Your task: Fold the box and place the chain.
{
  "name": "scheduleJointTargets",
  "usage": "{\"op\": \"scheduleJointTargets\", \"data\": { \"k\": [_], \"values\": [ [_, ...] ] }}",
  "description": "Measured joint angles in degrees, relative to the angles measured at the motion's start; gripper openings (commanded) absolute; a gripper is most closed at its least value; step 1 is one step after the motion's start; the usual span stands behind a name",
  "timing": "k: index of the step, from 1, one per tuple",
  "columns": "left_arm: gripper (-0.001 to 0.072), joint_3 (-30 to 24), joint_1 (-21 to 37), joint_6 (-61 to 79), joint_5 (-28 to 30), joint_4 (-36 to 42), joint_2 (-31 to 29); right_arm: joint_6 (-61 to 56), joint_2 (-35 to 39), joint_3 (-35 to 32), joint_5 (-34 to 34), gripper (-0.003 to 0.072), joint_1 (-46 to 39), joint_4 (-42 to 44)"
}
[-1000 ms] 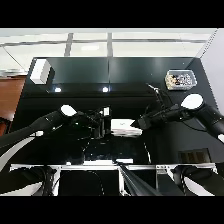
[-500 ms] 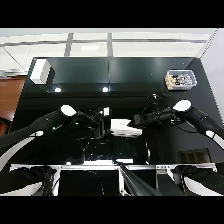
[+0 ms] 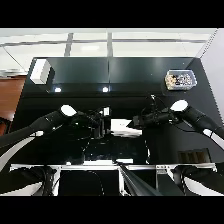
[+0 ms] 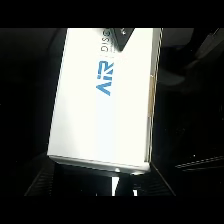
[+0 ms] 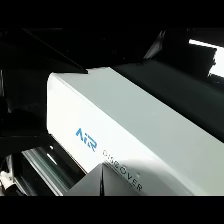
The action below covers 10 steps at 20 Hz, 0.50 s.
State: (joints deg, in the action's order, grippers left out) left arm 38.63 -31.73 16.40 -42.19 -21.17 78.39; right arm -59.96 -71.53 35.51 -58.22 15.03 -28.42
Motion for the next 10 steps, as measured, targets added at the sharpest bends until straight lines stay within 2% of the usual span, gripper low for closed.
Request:
{"op": "scheduleJointTargets", "data": {
  "k": [3,4,7,9,10],
  "values": [
    [0.0270,0.00,0.00,0.04,0.02,0.07,0.00,2.01,0.79,1.97,-2.56,0.0013,-0.24,-1.99],
    [0.0223,0.00,0.00,0.04,0.02,0.15,0.00,2.43,1.40,3.17,-3.74,0.0013,-0.55,-3.45],
    [0.0251,0.07,0.00,-0.57,1.38,0.68,-0.02,2.34,4.68,8.37,-6.73,0.0013,-2.64,-6.43],
    [0.0405,0.09,0.00,-1.16,2.75,0.87,-0.63,1.05,7.54,11.65,-7.32,0.0013,-5.25,-8.98],
    [0.0582,0.09,0.00,-1.36,2.80,0.87,-1.27,0.44,8.94,12.76,-8.31,0.0013,-6.82,-10.80]
  ]
}}
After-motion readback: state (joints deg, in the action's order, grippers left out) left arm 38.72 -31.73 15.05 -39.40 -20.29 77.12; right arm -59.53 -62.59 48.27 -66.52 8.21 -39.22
